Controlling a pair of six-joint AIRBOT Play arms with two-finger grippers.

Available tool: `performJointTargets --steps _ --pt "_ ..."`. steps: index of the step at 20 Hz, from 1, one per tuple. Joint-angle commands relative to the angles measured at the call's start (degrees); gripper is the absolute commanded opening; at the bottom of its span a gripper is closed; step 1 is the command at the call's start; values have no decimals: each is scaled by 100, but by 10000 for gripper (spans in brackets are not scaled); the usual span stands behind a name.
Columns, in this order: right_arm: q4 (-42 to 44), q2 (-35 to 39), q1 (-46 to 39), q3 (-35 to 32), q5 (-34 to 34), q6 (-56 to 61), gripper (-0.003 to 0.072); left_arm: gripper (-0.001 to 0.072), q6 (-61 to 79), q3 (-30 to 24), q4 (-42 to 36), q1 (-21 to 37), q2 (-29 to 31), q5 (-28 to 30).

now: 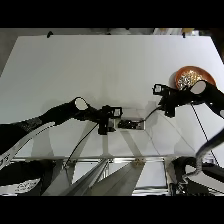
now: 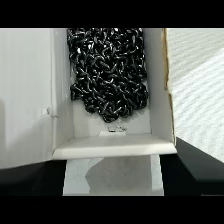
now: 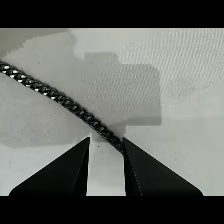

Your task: Fold the box and place the chain.

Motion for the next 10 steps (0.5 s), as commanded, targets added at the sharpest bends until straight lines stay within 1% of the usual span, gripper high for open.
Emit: performJointTargets --steps 1,4,10 --pt "-42 -140 -2 -28 -26 -289 237 272 2 2 2 4 4 2" --pt "-42 -142 -2 -81 -52 -533 219 272 2 2 2 4 4 2" --pt "-35 -146 -2 -374 -501 -817 213 272 2 2 0 4 4 2"
